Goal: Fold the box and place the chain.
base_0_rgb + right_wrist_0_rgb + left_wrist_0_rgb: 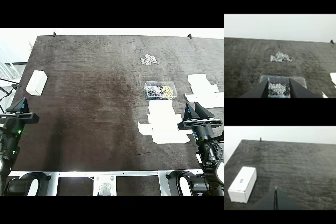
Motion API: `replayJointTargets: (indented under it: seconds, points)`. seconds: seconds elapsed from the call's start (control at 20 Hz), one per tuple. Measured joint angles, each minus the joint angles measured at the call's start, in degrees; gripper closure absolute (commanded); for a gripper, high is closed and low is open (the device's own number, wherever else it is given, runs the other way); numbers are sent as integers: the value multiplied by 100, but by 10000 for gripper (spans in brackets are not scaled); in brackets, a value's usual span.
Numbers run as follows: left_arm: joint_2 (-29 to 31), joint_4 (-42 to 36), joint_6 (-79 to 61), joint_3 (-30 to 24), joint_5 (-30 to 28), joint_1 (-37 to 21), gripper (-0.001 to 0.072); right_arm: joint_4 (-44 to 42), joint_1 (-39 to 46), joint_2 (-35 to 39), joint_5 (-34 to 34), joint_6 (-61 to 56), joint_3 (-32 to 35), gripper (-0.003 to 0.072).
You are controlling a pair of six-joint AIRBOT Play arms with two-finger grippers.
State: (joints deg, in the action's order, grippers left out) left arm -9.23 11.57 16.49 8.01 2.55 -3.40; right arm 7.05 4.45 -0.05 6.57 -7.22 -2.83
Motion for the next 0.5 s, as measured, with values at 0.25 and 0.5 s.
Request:
replayJointTargets:
  seconds: [0.25, 0.5]
  points:
    - [0, 2, 0, 0, 0, 0, 688, -2, 0, 0, 0, -2, -2, 251]
    - [0, 2, 0, 0, 0, 0, 688, -46, 0, -24, -203, -35, -127, 175]
